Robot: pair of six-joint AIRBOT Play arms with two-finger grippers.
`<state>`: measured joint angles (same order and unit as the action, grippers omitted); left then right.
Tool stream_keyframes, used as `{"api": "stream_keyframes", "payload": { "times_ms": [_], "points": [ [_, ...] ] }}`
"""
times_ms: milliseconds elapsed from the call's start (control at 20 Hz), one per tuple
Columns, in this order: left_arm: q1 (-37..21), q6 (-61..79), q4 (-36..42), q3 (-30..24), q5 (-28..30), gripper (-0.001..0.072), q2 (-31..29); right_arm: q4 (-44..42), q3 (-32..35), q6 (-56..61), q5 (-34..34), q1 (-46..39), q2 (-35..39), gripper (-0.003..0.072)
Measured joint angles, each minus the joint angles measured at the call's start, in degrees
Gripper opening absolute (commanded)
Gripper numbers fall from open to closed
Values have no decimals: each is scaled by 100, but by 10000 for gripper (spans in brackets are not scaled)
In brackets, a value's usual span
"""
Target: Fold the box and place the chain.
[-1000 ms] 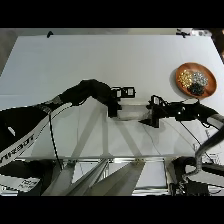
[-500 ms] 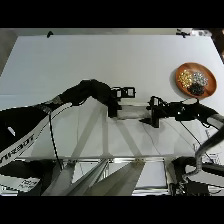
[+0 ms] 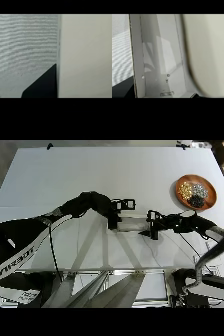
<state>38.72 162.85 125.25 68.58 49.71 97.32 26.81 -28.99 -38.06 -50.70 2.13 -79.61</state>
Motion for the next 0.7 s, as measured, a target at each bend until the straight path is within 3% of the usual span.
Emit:
{"api": "stream_keyframes", "payload": {
  "times_ms": [700],
  "points": [
    [0, 0, 2, 0, 0, 13, 0, 13, 0, 9, 44, 2, 0, 335]
  ]
}}
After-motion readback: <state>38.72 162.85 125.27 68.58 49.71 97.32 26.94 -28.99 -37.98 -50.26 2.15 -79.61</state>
